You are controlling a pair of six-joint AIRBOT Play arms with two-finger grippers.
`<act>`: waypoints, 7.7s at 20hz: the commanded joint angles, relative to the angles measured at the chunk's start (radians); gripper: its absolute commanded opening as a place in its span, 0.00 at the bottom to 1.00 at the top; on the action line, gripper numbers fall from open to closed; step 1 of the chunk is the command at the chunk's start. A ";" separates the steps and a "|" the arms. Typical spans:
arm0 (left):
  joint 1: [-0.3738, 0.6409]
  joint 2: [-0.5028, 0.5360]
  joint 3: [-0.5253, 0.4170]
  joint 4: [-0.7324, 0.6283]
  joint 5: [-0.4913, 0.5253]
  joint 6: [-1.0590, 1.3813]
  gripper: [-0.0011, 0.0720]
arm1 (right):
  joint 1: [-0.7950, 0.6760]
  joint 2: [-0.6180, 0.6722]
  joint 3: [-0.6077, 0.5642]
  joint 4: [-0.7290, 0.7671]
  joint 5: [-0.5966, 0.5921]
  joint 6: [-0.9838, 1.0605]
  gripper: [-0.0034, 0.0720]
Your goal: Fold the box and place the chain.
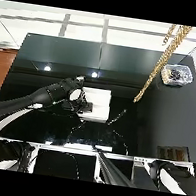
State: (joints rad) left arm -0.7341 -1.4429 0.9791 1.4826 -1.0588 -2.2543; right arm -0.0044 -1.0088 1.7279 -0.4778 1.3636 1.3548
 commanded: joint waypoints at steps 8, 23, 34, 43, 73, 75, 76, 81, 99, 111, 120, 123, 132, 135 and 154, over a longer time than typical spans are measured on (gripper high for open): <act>0.001 0.000 0.001 0.000 -0.001 0.000 0.06 | 0.125 -0.017 0.000 0.038 -0.018 0.005 0.05; 0.001 0.000 0.001 0.000 0.000 0.000 0.06 | 0.269 -0.084 0.000 0.032 -0.138 0.006 0.05; 0.001 0.000 0.001 0.001 0.000 0.000 0.06 | 0.406 -0.156 -0.069 -0.193 -0.068 0.080 0.05; 0.001 0.000 0.001 0.001 0.000 0.000 0.06 | 0.405 -0.155 -0.401 -0.250 -0.081 0.103 0.05; 0.003 0.024 0.006 -0.032 -0.002 0.000 0.13 | 0.217 -0.072 -0.734 -0.529 -0.126 0.125 0.40; 0.003 0.074 0.008 -0.020 0.004 -0.001 0.62 | 0.217 -0.072 -0.734 -0.529 -0.132 0.125 0.40; 0.003 0.109 0.008 0.001 0.002 0.000 0.67 | 0.217 -0.072 -0.734 -0.529 -0.138 0.125 0.40; 0.011 0.335 -0.044 0.206 -0.085 0.026 0.67 | 0.217 -0.072 -0.734 -0.529 -0.155 0.125 0.40; 0.476 0.557 -0.473 -0.660 0.131 2.134 0.99 | 0.217 -0.072 -0.734 -0.529 -0.171 0.126 0.40; 0.551 0.183 -0.388 -0.867 0.135 2.523 0.99 | 0.225 -0.072 -0.734 -0.524 -0.171 0.164 0.40; 0.502 0.161 -0.383 -0.919 0.117 2.586 0.99 | 0.225 -0.072 -0.734 -0.525 -0.205 0.164 0.40; 0.463 0.161 -0.383 -0.923 0.135 2.584 0.99 | 0.225 -0.072 -0.734 -0.525 -0.207 0.164 0.40; 0.445 0.140 -0.371 -0.890 0.135 2.507 0.99 | 0.225 -0.072 -0.734 -0.525 -0.206 0.164 0.40; 0.445 0.140 -0.371 -0.867 0.127 2.482 0.99 | 0.225 -0.072 -0.734 -0.525 -0.205 0.164 0.40; 0.397 0.138 -0.371 -0.964 0.157 2.513 0.49 | 0.245 -0.128 -0.734 -0.516 -0.369 0.164 0.41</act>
State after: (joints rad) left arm -0.3367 -1.3045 0.6075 0.5228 -0.8974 0.2462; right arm 0.2264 -1.1095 0.9936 -1.0027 1.0733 1.5185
